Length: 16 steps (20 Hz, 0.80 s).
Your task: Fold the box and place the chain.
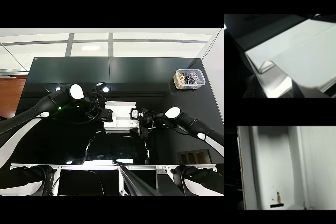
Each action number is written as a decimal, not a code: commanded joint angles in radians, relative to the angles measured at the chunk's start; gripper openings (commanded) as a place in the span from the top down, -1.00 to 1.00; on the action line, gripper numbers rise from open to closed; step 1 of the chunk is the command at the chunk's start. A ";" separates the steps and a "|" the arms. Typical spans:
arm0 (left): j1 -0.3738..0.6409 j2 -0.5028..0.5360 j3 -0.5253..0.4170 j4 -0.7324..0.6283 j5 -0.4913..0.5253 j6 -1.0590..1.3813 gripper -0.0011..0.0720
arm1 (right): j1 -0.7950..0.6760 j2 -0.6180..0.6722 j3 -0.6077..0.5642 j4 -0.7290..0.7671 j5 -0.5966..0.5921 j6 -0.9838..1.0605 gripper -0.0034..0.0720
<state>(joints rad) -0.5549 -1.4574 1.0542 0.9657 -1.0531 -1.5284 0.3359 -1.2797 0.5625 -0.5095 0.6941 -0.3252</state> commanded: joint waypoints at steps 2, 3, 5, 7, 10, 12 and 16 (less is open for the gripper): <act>-0.004 0.000 0.007 0.007 -0.011 -0.039 -0.35 | 0.001 0.000 0.000 0.000 0.000 0.000 -0.35; -0.005 0.000 0.007 0.014 -0.011 -0.052 -0.35 | 0.001 0.000 0.000 0.000 0.000 0.000 -0.35; -0.020 0.000 0.007 0.064 -0.010 -0.093 -0.34 | 0.001 0.000 0.000 0.000 0.000 0.000 -0.35; -0.039 0.000 0.007 0.123 0.002 -0.158 -0.34 | 0.001 0.000 0.000 0.000 0.000 0.000 -0.35; -0.075 0.000 0.007 0.222 0.008 -0.260 -0.35 | 0.001 0.000 0.000 0.000 0.000 0.000 -0.34; -0.099 0.000 0.007 0.292 0.035 -0.352 -0.35 | 0.001 0.000 0.000 0.000 0.000 0.000 -0.35; -0.143 -0.001 0.012 0.362 0.059 -0.467 -0.30 | 0.001 0.000 0.000 0.000 0.000 0.000 -0.35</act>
<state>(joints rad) -0.6701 -1.4574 1.0618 1.2552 -1.0046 -1.8935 0.3359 -1.2797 0.5625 -0.5091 0.6941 -0.3252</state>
